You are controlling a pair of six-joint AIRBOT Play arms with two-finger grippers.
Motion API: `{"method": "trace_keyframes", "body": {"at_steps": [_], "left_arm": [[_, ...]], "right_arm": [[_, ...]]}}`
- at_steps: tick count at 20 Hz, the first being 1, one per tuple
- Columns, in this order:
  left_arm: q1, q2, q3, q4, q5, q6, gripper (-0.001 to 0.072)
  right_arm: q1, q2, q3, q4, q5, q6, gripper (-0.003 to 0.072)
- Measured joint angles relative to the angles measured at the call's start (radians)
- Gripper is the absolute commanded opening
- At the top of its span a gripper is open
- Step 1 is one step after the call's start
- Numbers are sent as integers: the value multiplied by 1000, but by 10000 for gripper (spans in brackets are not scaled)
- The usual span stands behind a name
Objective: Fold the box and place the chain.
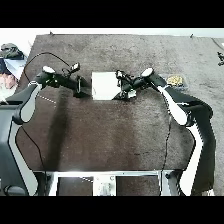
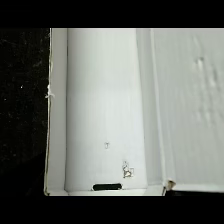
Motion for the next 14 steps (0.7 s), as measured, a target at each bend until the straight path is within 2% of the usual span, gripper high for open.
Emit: {"method": "trace_keyframes", "body": {"at_steps": [14], "left_arm": [[-40, -20, 0, -55, -5, 103, 715]], "right_arm": [[0, 0, 0, 0, 0, 0, 272]]}}
